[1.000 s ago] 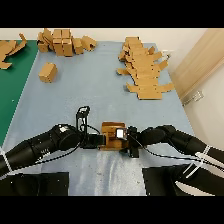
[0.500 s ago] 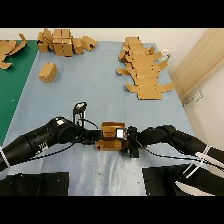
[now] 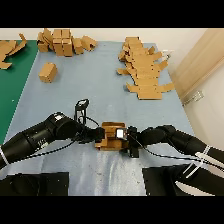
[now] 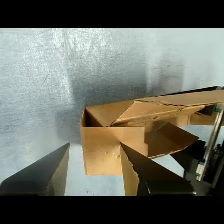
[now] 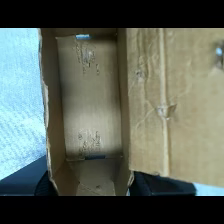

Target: Fold the box.

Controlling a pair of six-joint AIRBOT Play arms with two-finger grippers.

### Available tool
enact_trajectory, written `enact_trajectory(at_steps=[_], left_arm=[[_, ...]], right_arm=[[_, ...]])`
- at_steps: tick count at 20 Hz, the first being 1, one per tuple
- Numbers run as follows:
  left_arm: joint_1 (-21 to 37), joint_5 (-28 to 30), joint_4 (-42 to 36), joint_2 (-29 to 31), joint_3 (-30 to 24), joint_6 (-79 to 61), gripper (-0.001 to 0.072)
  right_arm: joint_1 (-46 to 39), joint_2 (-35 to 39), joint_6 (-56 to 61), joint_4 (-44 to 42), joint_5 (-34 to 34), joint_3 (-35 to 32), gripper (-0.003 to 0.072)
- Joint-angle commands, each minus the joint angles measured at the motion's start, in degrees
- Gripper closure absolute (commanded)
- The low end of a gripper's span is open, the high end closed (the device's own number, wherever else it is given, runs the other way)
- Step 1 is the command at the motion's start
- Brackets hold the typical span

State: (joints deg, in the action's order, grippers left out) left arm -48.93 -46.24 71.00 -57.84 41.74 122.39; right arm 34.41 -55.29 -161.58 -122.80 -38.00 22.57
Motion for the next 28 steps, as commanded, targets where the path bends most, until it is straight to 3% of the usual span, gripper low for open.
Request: enact_trajectory(at_steps=[1,8,21,23,26,28], left_arm=[[-0.04,-0.70,-1.68,-0.04,0.09,-0.57,0.0226],[-0.02,2.75,-5.46,-1.18,0.09,-4.52,0.0226],[-1.16,1.62,-5.01,-2.95,0.42,-2.73,0.0225],[-2.84,-0.83,-1.97,-3.61,1.79,-0.74,0.0225],[-5.66,-6.56,9.64,-4.61,5.25,6.88,0.0225],[-6.45,-8.96,10.01,-5.55,6.19,7.58,0.0225]], right_arm=[[0.00,-0.04,0.02,0.00,0.02,-0.02,0.0171],[0.00,-0.04,0.02,0.00,-0.02,-0.02,0.0171],[0.00,-0.04,0.02,0.00,-0.02,-0.02,0.0171],[0.00,-0.04,0.02,0.00,-0.02,-0.02,0.0171],[0.00,-0.04,0.02,0.00,-0.02,-0.02,0.0171],[0.00,-0.04,0.02,0.00,-0.02,-0.02,0.0171]])
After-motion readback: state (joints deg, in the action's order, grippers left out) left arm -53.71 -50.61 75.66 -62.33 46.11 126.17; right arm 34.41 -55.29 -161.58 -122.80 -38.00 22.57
